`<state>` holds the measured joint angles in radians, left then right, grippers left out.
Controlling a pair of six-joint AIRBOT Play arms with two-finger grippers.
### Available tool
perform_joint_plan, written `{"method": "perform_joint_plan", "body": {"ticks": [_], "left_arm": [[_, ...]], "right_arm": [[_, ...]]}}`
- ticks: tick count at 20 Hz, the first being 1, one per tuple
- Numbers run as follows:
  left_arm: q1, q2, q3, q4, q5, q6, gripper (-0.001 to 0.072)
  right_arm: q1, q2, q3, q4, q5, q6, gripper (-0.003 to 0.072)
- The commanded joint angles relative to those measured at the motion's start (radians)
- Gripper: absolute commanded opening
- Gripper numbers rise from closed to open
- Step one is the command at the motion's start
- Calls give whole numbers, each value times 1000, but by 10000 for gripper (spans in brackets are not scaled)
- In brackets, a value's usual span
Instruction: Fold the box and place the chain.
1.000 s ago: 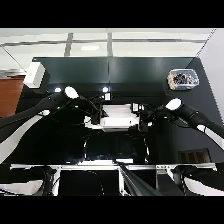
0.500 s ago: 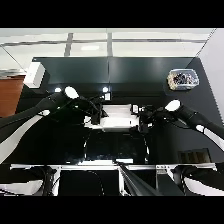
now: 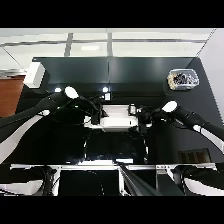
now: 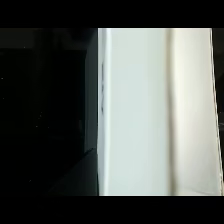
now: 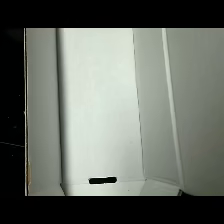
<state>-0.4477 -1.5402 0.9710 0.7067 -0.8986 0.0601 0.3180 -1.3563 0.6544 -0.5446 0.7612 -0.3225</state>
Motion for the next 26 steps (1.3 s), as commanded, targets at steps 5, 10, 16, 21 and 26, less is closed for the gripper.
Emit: {"method": "perform_joint_plan", "body": {"ticks": [5, 10, 16, 21, 26], "left_arm": [[1, 0, 1, 0, 0, 0, 29], [1, 0, 1, 0, 0, 0, 29], [1, 0, 1, 0, 0, 0, 29], [1, 0, 1, 0, 0, 0, 29], [1, 0, 1, 0, 0, 0, 29]], "right_arm": [[2, -1, 1, -7, -18, 29, 692], [2, -2, 1, -14, -21, 39, 692], [2, -2, 1, -33, 1, 35, 692], [2, -2, 1, -33, 2, 34, 692], [2, -2, 1, -37, 17, 22, 691]]}}
